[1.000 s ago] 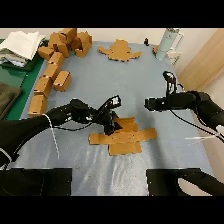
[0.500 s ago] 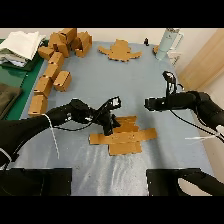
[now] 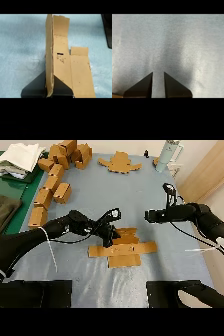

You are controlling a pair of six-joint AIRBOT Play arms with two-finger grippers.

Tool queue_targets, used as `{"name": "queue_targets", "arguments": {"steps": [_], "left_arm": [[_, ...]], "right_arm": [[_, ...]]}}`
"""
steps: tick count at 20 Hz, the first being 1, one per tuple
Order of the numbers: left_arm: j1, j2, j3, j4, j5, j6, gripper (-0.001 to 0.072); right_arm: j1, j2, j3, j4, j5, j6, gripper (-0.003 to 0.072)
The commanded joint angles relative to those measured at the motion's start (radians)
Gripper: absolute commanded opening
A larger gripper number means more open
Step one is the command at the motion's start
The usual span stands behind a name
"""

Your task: Fold the box.

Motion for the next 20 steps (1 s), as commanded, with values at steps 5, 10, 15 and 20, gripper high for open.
{"name": "queue_targets", "arguments": {"steps": [5, 10, 15, 20], "left_arm": [[-0.039, 0.004, -0.021, -0.005, 0.000, 0.048, 0.0012], [-0.039, -0.019, -0.023, -0.006, -0.003, 0.036, 0.0013], [-0.039, -0.019, -0.023, -0.005, 0.000, 0.037, 0.0013], [-0.038, -0.019, -0.023, -0.006, 0.000, 0.037, 0.0014]], "right_arm": [[0.000, 0.000, 0.001, 0.000, 0.007, 0.000, 0.0217], [0.000, 0.000, 0.001, -0.004, 0.010, -0.001, 0.0217], [0.000, 0.000, 0.001, -0.011, 0.008, -0.001, 0.0216], [0.000, 0.013, 0.001, -0.051, -0.134, 0.023, 0.0005]]}}
